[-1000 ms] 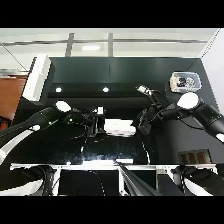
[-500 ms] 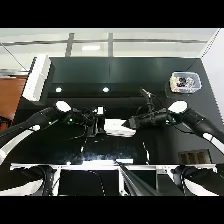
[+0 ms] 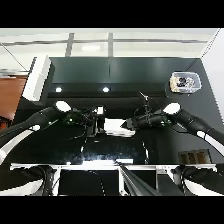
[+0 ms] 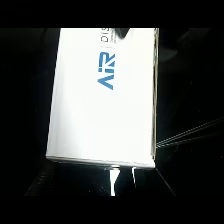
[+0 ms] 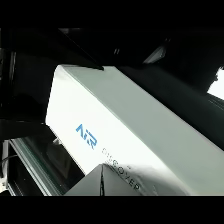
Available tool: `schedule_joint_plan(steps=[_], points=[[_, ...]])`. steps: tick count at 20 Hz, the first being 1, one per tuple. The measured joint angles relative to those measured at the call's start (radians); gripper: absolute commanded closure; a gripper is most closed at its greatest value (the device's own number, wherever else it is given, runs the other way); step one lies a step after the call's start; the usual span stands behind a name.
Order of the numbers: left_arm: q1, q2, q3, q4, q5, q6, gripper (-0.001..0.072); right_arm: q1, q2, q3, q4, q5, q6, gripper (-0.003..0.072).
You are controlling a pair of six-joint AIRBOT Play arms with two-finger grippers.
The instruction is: Fold the box and place the chain.
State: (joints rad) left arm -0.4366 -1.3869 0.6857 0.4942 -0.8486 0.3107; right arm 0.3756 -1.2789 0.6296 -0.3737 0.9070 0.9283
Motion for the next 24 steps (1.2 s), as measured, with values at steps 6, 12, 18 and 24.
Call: schedule_joint_plan(steps=[6,12,18,24], points=[[0.001,0.0,0.0,-0.002,0.0,-0.003,0.024,-0.074,0.073,0.056,-0.029,0.134,-0.012,0.0668],[0.002,0.029,0.017,0.055,-0.002,-0.031,-0.0011,-0.318,0.277,0.112,-0.106,0.322,0.009,0.0668],[-0.001,0.164,0.038,0.153,-0.031,-0.201,-0.001,-0.49,0.357,0.12,-0.277,0.406,0.048,0.0668],[-0.091,0.144,0.159,0.173,0.0,-0.366,-0.0002,-0.521,0.368,0.121,-0.34,0.367,0.057,0.0668]])
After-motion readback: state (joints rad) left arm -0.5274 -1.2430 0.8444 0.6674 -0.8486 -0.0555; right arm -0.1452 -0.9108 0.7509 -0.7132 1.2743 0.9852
